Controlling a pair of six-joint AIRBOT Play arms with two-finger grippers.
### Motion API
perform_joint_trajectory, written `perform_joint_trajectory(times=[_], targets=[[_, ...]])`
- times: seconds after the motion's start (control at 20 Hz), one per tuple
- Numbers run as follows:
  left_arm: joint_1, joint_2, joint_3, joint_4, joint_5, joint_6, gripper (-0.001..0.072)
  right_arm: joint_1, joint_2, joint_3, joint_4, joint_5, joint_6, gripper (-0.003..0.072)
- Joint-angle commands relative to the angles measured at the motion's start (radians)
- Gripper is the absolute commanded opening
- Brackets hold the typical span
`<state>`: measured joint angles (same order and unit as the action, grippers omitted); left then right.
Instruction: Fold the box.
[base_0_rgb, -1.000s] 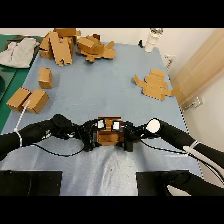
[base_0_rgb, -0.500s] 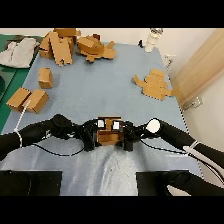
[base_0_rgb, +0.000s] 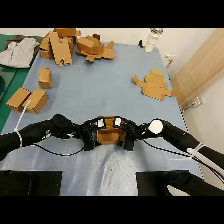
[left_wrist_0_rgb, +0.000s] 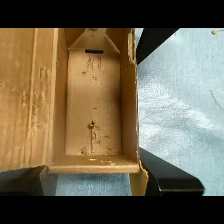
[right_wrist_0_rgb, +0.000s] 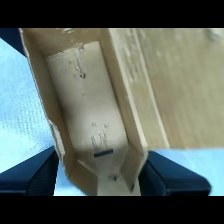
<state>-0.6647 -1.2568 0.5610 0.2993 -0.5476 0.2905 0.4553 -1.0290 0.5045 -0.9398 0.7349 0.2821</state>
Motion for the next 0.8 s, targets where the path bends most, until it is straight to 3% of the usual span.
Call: perform_joint_trajectory(times=[0.0, 0.35, 0.6, 0.65, 0.75], targets=[[-0.001, 0.0, 0.001, 0.002, -0.002, -0.069, 0.052, 0.0, 0.069, 0.001, -0.121, 0.029, 0.209, 0.072], [-0.001, 0.02, 0.001, 0.249, -0.039, -0.22, 0.052, 0.0, 0.198, 0.001, -0.198, 0.157, 0.436, 0.072], [-0.001, 0.037, 0.001, 0.297, -0.028, -0.235, 0.052, 0.0, 0.3, 0.001, -0.198, 0.154, 0.665, 0.072], [-0.001, 0.037, 0.001, 0.31, -0.028, -0.234, 0.052, 0.0, 0.315, 0.001, -0.198, 0.154, 0.75, 0.0676], [-0.001, 0.037, 0.003, 0.343, -0.028, -0.227, 0.052, 0.0, 0.335, 0.001, -0.198, 0.166, 0.916, 0.0155]])
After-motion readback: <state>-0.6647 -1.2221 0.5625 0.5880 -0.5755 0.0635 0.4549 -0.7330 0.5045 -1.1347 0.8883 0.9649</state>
